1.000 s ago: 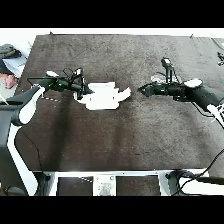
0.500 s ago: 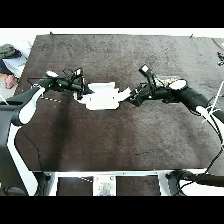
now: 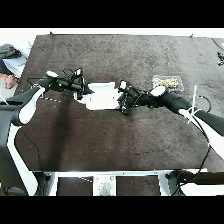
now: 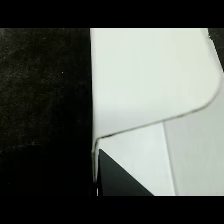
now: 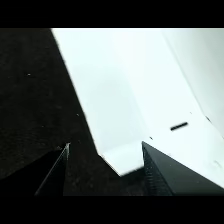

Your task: Fold the box and place the chain.

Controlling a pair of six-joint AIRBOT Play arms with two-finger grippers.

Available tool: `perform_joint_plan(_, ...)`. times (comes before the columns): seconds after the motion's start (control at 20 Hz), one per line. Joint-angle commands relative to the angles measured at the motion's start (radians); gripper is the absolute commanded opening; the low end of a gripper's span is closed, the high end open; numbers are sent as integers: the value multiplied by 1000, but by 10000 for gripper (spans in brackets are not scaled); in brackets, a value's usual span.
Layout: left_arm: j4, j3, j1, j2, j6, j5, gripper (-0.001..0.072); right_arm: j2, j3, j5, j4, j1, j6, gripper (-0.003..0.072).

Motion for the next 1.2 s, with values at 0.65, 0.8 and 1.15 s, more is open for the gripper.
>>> perform_joint_plan(0.65, -4, 0, 0, 0, 0, 1, 13, -127, 74, -134, -24, 44, -180, 592)
perform_joint_plan(0.8, -4, 0, 0, 0, 0, 1, 13, -134, 95, -158, -31, 45, -205, 592)
perform_joint_plan(1.15, -5, 0, 1, 0, 0, 2, 13, -92, 131, -159, -48, 36, -203, 591)
